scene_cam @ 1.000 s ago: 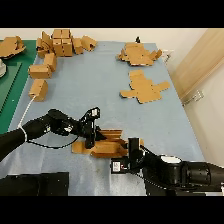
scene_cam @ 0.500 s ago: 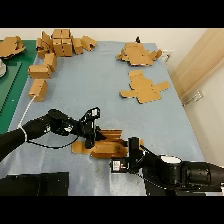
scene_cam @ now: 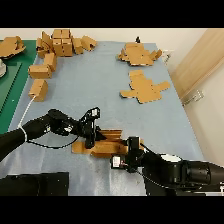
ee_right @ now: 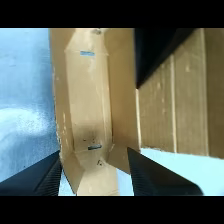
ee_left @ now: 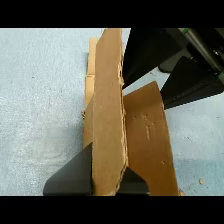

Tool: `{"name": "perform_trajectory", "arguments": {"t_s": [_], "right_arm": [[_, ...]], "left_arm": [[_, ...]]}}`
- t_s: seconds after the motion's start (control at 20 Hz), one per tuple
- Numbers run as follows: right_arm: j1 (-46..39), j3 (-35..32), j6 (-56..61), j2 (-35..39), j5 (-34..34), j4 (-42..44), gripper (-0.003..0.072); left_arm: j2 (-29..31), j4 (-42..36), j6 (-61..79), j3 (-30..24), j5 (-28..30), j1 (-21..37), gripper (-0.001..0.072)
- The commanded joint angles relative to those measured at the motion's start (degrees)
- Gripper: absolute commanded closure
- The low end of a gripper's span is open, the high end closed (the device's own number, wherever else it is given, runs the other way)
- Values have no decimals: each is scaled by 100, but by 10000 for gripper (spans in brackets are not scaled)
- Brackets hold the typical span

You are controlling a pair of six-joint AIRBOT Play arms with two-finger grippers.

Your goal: Fold the box.

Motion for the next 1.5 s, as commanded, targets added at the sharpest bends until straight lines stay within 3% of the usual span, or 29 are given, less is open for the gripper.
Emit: {"name": "perform_trajectory", "arguments": {"t_s": [0.0, 0.8, 0.95, 1.15, 1.45], "right_arm": [[-144, 7, 393, 4, 98, 74, 75], [-828, -63, 107, 247, 546, 446, 75], [-1419, -66, -1287, 245, 874, 1587, 75], [-2339, -66, -3794, 238, 861, 3799, 74], [-3333, -37, -6800, -243, 713, 6354, 75]], "left_arm": [[4, 2, 2, 4, 0, 2, 697], [4, 2, 2, 4, 0, 2, 697], [4, 2, 0, 4, 0, 2, 697], [4, 2, 0, 4, 0, 2, 697], [4, 2, 2, 4, 0, 2, 697]]}}
